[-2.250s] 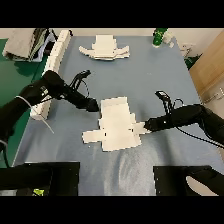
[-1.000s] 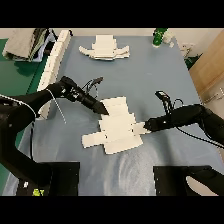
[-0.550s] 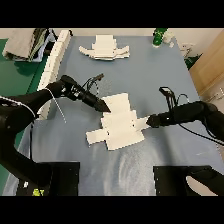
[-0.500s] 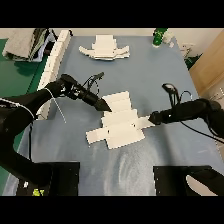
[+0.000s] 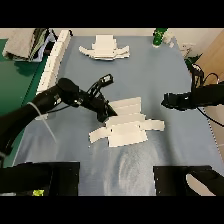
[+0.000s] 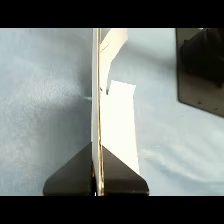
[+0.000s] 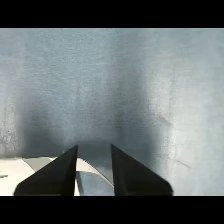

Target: Fold the box.

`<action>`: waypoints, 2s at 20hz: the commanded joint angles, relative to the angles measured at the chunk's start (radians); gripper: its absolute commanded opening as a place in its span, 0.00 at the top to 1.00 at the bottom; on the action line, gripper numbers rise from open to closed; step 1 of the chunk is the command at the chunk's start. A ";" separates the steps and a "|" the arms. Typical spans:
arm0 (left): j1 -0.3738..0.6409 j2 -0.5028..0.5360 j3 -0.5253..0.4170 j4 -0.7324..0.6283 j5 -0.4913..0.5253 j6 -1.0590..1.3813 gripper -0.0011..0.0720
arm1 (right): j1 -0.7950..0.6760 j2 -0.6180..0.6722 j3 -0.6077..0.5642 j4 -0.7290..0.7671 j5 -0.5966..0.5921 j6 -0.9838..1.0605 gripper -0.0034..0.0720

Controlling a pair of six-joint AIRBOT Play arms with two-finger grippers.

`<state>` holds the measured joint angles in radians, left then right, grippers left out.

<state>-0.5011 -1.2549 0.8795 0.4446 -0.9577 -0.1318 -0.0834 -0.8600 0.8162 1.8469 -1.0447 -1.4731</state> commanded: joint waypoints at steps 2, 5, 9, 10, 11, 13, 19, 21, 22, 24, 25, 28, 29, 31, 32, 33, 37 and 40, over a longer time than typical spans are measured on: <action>-0.122 0.172 -0.196 -0.001 0.275 0.158 0.98 | -0.006 0.004 0.005 0.013 -0.021 0.023 0.56; -0.187 0.171 -0.258 0.001 0.289 0.168 0.97 | -0.006 0.004 0.005 0.039 -0.008 0.022 0.56; -0.202 0.133 -0.280 0.004 0.307 0.169 0.97 | -0.003 0.004 0.005 0.045 -0.008 0.022 0.56; -0.202 0.128 -0.279 0.005 0.326 0.169 0.97 | 0.000 0.004 0.005 0.046 -0.010 0.022 0.56; -0.201 0.129 -0.275 0.005 0.338 0.169 0.97 | 0.005 0.004 0.005 0.046 -0.011 0.022 0.56; -0.177 0.137 -0.237 0.013 0.286 0.153 0.97 | 0.005 0.004 0.005 0.054 -0.011 0.022 0.56; 0.001 0.091 -0.046 0.028 -0.027 0.080 0.97 | 0.005 0.005 0.005 0.053 -0.015 0.021 0.56; 0.035 0.046 -0.013 0.028 -0.097 0.056 0.97 | 0.004 0.005 0.005 0.053 -0.015 0.021 0.56; 0.042 0.018 -0.006 0.028 -0.129 0.055 0.97 | 0.004 0.005 0.005 0.054 -0.014 0.022 0.56; 0.040 -0.043 -0.005 0.031 -0.169 0.057 0.97 | 0.005 0.005 0.005 0.054 -0.011 0.022 0.56; 0.040 -0.076 0.002 0.035 -0.182 0.063 0.97 | 0.005 0.005 0.005 0.054 -0.011 0.022 0.56; 0.040 -0.142 0.039 0.035 -0.190 0.064 0.97 | 0.005 0.005 0.005 0.054 -0.012 0.022 0.56; 0.040 -0.146 0.048 0.035 -0.185 0.069 0.97 | 0.005 0.005 0.005 0.054 -0.012 0.022 0.56; 0.040 -0.146 0.055 0.034 -0.185 0.068 0.97 | 0.005 0.005 0.005 0.053 -0.011 0.022 0.56; 0.040 -0.146 0.055 0.035 -0.187 0.068 0.97 | 0.005 0.005 0.005 0.053 -0.011 0.022 0.56; 0.040 -0.146 0.055 0.035 -0.187 0.067 0.97 | 0.004 0.005 0.005 0.053 -0.011 0.022 0.56; 0.039 -0.146 0.055 0.051 -0.183 0.062 0.97 | 0.005 0.005 0.005 0.054 -0.011 0.022 0.56; 0.039 -0.147 0.055 0.073 -0.155 0.037 0.97 | 0.005 0.005 0.005 0.054 -0.011 0.022 0.56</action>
<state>-0.4625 -1.4002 0.9333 0.4973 -1.1336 -0.0719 -0.0799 -0.8555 0.8204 1.9003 -1.0557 -1.4517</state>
